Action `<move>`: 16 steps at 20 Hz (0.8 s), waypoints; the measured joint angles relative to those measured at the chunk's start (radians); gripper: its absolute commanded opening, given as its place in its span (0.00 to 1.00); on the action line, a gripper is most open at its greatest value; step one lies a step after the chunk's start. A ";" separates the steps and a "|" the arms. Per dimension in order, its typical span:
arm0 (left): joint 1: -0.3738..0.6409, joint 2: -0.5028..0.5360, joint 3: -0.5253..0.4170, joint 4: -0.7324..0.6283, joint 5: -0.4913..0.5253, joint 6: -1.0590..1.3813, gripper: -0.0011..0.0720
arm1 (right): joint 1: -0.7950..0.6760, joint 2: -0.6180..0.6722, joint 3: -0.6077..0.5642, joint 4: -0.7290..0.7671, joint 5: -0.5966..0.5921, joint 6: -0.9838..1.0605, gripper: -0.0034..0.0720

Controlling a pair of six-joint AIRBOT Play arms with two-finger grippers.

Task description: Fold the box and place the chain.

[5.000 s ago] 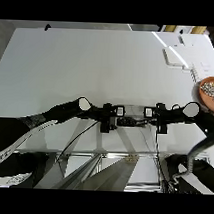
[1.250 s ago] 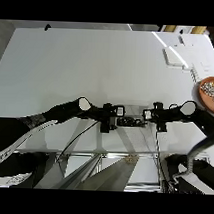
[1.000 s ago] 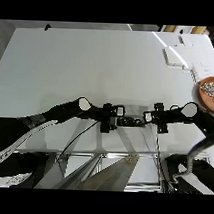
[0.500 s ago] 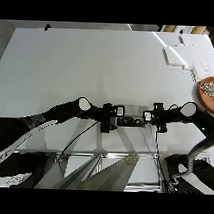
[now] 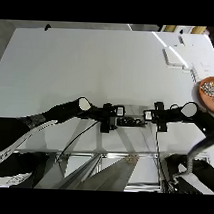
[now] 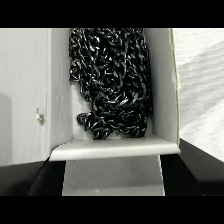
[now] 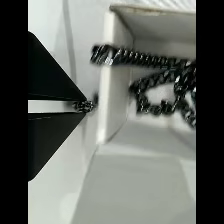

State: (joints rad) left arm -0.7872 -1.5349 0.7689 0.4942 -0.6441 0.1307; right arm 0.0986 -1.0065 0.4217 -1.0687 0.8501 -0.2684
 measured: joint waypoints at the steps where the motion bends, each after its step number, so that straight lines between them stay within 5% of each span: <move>1: 0.000 0.000 0.000 0.000 0.000 0.000 0.19 | 0.000 0.034 0.000 -0.010 0.032 0.043 0.06; 9: 0.000 0.000 0.000 0.000 0.000 0.000 0.19 | 0.000 0.368 0.000 0.121 0.267 0.273 0.06; 16: 0.000 0.000 0.000 0.000 0.000 0.000 0.19 | 0.031 0.475 0.000 0.431 0.253 0.205 0.06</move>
State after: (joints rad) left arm -0.7872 -1.5349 0.7689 0.4946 -0.6441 0.1307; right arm 0.1291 -0.5316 0.4217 -0.6373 1.1027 -0.0635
